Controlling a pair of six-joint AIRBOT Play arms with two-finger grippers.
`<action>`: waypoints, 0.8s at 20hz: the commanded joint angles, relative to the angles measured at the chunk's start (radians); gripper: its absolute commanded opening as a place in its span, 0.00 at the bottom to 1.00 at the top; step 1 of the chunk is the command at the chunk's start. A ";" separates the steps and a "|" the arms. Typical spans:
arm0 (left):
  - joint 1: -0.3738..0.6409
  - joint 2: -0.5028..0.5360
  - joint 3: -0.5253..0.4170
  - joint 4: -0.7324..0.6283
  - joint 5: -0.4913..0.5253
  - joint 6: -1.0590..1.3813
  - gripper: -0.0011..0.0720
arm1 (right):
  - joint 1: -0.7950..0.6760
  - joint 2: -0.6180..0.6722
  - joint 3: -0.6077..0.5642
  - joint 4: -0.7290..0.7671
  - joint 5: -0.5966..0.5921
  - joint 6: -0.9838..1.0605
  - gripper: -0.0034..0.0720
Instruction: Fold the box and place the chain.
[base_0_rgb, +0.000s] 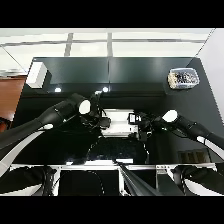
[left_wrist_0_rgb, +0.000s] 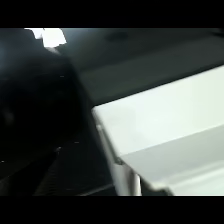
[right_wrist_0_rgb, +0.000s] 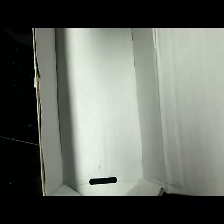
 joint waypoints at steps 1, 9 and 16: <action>-0.054 -0.018 0.047 0.135 -0.052 -0.123 0.74 | 0.001 0.000 0.001 0.000 0.000 0.000 0.21; -0.123 -0.064 0.061 0.131 -0.034 -0.333 0.74 | 0.001 0.000 0.001 0.000 0.000 0.000 0.21; -0.126 -0.088 0.061 0.068 -0.008 -0.371 0.25 | 0.001 0.000 0.001 0.000 0.000 0.000 0.21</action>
